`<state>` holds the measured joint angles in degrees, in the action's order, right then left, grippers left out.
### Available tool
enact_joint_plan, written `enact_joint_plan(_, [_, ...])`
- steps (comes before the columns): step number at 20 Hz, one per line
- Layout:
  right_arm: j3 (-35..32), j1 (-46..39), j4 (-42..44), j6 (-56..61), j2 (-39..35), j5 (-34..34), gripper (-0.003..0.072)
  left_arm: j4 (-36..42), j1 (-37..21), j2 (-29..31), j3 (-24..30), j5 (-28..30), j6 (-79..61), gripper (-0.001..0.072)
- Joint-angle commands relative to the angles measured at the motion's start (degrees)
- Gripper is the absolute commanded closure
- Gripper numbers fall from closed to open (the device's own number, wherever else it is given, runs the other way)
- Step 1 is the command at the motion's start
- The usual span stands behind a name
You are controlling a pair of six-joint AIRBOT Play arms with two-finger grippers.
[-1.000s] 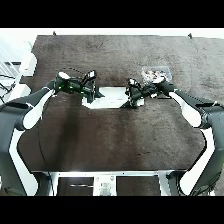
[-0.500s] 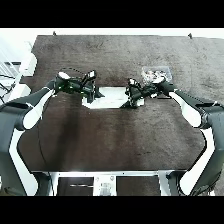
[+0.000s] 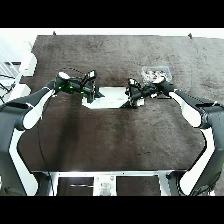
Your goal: Fold the box and place the chain.
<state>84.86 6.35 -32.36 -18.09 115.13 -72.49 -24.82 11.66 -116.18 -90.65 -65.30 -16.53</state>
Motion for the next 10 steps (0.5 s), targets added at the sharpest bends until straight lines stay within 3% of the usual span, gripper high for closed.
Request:
enact_joint_plan(1, [0.0, 0.0, 0.0, 0.0, 0.0, 0.0, 0.0133, 0.0, 0.0, 0.0, 0.0, 0.2, 0.0, 0.069])
enact_joint_plan(4, [0.0, 0.0, 0.0, 0.0, 0.0, 0.0, 0.0132, 0.7, 0.0, 0.0, 0.0, -0.7, 0.0, 0.0688])
enact_joint_plan(5, [0.0, 0.0, 0.0, 0.0, 0.0, 0.0, 0.0133, 1.4, 0.0, 0.1, 0.0, -1.6, -0.1, 0.0618])
enact_joint_plan(6, [0.0, 0.0, 0.0, 0.0, 0.0, 0.0, 0.0133, 1.7, 0.0, 0.1, 0.0, -1.9, 0.0, 0.0377])
enact_joint_plan(7, [0.0, 0.0, 0.0, 0.0, 0.0, 0.0, 0.0133, 1.7, 0.0, 0.2, 0.0, -2.5, 0.0, 0.0307])
enact_joint_plan(10, [0.0, 0.0, 0.0, 0.0, 0.0, 0.0, 0.0133, 1.7, -0.1, 0.4, -0.1, -4.9, 0.0, 0.0305])
